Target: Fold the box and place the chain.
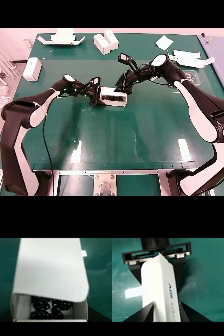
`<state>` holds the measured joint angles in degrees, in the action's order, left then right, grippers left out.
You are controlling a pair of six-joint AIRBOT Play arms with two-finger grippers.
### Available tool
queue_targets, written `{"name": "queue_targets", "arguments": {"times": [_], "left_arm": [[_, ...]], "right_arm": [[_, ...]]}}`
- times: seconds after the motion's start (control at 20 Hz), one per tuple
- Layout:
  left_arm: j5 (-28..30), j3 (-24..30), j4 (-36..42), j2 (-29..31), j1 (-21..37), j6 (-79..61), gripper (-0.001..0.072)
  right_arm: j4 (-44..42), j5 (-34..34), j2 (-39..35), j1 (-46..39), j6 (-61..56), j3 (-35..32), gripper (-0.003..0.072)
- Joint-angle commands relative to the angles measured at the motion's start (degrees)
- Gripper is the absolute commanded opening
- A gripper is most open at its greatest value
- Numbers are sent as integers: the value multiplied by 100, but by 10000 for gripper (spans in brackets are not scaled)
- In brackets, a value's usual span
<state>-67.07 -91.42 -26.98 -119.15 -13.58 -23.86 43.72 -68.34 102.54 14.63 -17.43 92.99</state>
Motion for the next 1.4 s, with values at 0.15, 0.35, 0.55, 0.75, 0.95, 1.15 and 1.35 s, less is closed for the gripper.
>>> {"name": "queue_targets", "arguments": {"times": [0.15,0.35,0.55,0.75,0.95,1.15,1.35], "left_arm": [[2,-7,-2,4,-2,-4,396],[-2,-7,-2,4,-2,-4,397],[0,-7,-2,4,0,-2,397],[-2,-7,-2,4,-2,-2,396],[-2,-7,-2,4,-2,-4,397],[0,-7,-2,4,-2,-2,396],[-2,-7,-2,4,-2,-2,397]], "right_arm": [[17,-372,39,136,-17,81,354],[164,-299,42,87,-15,81,354],[289,-57,42,55,-13,83,313],[271,-50,39,28,-9,98,308],[190,-136,39,28,-9,214,378],[192,-245,39,24,-9,321,355],[188,-286,39,15,-11,387,285]]}}
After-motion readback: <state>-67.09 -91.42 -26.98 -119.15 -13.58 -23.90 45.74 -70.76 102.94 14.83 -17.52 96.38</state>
